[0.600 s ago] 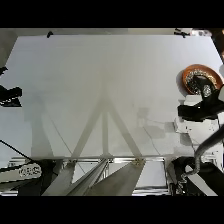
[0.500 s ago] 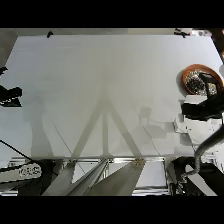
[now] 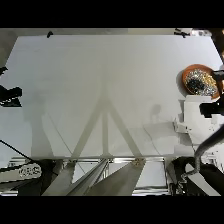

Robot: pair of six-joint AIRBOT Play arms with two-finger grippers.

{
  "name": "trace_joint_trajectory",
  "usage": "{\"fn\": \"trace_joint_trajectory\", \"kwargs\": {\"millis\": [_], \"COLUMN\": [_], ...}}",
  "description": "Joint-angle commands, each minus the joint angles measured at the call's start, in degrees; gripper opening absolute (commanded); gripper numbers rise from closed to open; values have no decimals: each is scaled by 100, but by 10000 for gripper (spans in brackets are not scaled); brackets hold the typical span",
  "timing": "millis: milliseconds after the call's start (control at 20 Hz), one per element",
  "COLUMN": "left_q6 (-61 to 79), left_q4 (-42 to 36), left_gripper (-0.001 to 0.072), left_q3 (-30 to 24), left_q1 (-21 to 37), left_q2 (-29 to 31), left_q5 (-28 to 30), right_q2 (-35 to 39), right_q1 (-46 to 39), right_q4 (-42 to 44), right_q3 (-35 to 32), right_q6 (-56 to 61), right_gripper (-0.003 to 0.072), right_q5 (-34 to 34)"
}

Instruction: Fold the box and place the chain.

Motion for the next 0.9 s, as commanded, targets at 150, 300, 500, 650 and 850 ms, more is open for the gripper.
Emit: {"fn": "trace_joint_trajectory", "kwargs": {"millis": [150,300,500,650,850], "left_q6": [0,0,0,0,0], "left_q4": [2,2,2,2,2], "left_gripper": [12,12,12,12,12], "left_q3": [-2,-2,-2,-2,-2], "left_q1": [4,4,4,4,4], "left_q2": [2,2,2,2,2], "left_q5": [2,2,2,2,2], "right_q2": [-817,-1010,-1567,-2002,-2533], "right_q1": [-1978,-2542,-2879,-2938,-2938], "right_q4": [-671,-468,-645,-756,-750], "right_q3": [9,9,9,9,9], "right_q6": [-863,-1261,-1285,-1257,-1106], "right_gripper": [612,612,611,593,540], "right_q5": [-612,-1307,-1399,-1519,-1762]}}
